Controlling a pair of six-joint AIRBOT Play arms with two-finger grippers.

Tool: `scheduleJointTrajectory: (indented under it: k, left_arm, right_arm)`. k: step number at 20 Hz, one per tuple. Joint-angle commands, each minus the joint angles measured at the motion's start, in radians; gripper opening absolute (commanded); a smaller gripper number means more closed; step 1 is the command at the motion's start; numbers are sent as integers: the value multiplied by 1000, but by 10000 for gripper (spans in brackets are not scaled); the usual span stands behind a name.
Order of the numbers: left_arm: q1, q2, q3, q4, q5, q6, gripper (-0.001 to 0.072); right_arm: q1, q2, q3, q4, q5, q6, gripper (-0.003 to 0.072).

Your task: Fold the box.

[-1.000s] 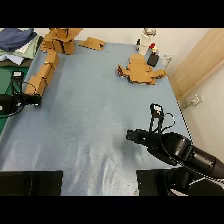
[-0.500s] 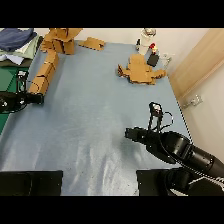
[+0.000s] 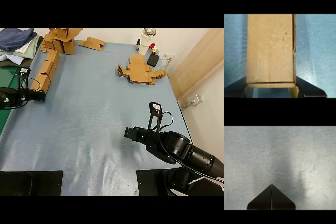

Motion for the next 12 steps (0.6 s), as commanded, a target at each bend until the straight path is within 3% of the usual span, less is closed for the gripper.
scheduleJointTrajectory:
  k: [1,3,5,12]
  left_arm:
    - [0,-10,12,0,5,0,528]
    - [0,-10,12,0,-9,-1,530]
    - [0,-10,12,0,-26,-5,693]
    - [8,2,12,1,-39,-108,693]
  right_arm:
    - [0,0,1,1,1,0,2]
    - [0,0,1,0,1,0,2]
    - [0,0,1,1,1,0,2]
    - [0,0,2,13,1,0,2]
